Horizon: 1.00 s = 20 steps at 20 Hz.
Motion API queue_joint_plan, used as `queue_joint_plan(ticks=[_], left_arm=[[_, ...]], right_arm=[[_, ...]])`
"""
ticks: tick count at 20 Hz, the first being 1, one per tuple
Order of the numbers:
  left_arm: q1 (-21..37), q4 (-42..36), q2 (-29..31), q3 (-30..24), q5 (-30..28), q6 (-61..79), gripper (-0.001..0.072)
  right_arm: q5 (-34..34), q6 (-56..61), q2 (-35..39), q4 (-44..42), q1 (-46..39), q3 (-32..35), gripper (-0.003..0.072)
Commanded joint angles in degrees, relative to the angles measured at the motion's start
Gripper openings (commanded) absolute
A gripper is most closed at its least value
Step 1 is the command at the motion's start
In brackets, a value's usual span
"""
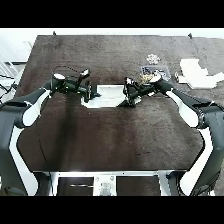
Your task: Fold the box and place the chain.
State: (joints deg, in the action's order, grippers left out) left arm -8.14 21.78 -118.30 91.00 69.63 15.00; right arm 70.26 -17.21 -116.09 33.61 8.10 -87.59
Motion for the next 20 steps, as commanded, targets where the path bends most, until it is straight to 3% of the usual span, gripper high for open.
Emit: queue_joint_plan(ticks=[1, 8, 10, 20], left_arm=[[-0.02, 0.02, 0.02, 0.07, 0.0, 0.0, 0.0019], [-0.02, 0.02, 0.02, 0.07, 0.0, 0.0, 0.0019], [-0.02, 0.02, 0.02, 0.07, 0.0, 0.0, 0.0019], [-0.02, 0.02, 0.02, 0.07, -0.02, 0.0, 0.0019]], right_arm=[[0.24, 0.39, -0.09, 0.11, 0.04, 0.0, 0.0495], [0.26, 0.68, -0.13, 0.04, 0.04, 0.02, 0.0494], [0.31, -0.46, -0.13, -0.35, 0.02, -0.02, 0.0575], [0.28, -1.44, -0.15, -0.52, 0.02, -0.04, 0.0576]])
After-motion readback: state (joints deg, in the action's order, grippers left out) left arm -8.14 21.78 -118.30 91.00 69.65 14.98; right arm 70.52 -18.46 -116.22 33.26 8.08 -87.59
